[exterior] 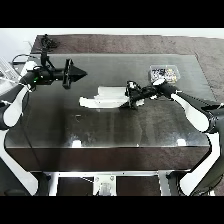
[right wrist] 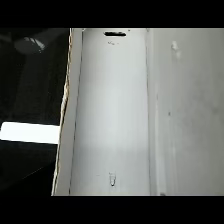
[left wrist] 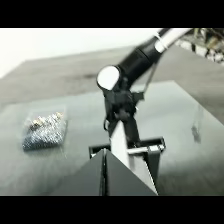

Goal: Fold the box and place the chain.

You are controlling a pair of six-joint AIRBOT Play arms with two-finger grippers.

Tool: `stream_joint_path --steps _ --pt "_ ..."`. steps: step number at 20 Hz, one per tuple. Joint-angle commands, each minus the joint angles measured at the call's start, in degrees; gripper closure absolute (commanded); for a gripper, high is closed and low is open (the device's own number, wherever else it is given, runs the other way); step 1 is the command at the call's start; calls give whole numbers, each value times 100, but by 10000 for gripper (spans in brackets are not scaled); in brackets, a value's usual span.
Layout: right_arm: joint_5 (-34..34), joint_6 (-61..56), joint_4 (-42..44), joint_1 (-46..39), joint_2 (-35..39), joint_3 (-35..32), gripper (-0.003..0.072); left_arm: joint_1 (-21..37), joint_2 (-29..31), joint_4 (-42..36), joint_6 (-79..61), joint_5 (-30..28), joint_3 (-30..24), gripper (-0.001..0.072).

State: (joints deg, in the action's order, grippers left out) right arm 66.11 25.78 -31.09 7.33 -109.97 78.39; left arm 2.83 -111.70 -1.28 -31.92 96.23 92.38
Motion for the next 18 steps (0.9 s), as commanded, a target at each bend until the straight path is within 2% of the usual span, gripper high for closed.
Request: stream_joint_path --steps 1,3,8,12,14,15,18 --pt "-2 -2 2 -4 0 -2 116 46 551 575 -157 256 -37 695" --pt "-2 -2 2 -4 0 -2 116 -76 942 894 -157 -216 -297 696" --pt "-2 -2 2 -4 0 -2 116 -660 1759 1563 -164 -2304 -1449 696" --pt "-2 -2 2 -4 0 -2 116 -1292 1797 1582 -160 -2977 -2127 696" --pt "-2 -2 2 -4 0 -2 116 -1609 1794 1602 -168 -3810 -2387 695" --pt "-2 -2 2 -4 0 -2 116 -1709 1749 1611 -212 -4063 -2415 694" --pt "-2 -2 2 -4 0 -2 116 -1720 1547 1172 -374 -4280 -2411 692"
